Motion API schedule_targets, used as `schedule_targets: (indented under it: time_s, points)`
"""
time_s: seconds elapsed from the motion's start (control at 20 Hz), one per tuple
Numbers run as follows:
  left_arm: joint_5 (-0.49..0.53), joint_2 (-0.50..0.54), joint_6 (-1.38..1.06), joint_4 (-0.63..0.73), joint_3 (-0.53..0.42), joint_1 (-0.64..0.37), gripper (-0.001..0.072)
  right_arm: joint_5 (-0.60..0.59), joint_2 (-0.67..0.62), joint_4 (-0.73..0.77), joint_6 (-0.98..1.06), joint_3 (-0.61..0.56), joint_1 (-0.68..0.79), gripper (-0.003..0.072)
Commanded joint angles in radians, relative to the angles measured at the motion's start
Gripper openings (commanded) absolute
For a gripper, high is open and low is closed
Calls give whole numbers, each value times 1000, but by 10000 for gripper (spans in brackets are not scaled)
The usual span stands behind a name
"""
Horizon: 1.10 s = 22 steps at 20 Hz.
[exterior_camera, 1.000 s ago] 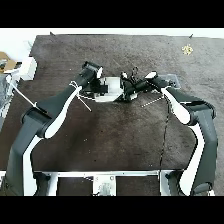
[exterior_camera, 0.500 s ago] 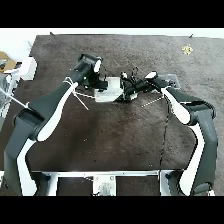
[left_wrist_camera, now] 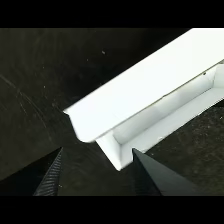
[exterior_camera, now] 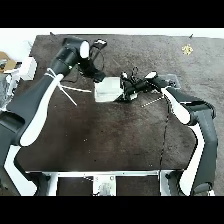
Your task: Fold the box and place the chain.
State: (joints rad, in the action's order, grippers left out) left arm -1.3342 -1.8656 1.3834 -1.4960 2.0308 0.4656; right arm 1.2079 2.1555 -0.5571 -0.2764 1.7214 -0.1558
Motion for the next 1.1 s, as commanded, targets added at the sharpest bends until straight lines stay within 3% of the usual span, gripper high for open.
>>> schedule_targets:
  time_s: [0.0, 0.2, 0.5, 0.65, 0.7, 0.8, 0.85, 0.95, 1.05]
  points:
    - [75, 13, -294, 247, -8, -96, 477, 0, 0, 0, 0, 1, 0, 499]
    - [157, 12, -706, 525, -109, -238, 478, 0, 0, 0, 0, 1, 0, 499]
    - [151, -9, -1417, 1007, -389, -409, 478, 0, 0, 0, 0, 1, 0, 499]
    - [32, -98, -1479, 1053, -405, -455, 480, 0, 0, 0, 0, 1, 0, 499]
    - [23, -126, -1511, 1056, -405, -457, 535, 0, 0, 0, 0, 1, 0, 499]
    - [21, -173, -1593, 1056, -405, -446, 562, 0, 0, 0, 0, 1, 0, 499]
    - [16, -189, -1633, 1057, -405, -441, 657, 0, 0, 0, 0, 1, 0, 499]
    - [22, -208, -1700, 1062, -405, -430, 715, 1, 0, 0, 0, 1, 0, 499]
    - [78, -214, -1763, 1059, -406, -412, 716, 0, 0, 0, 0, 1, 0, 499]
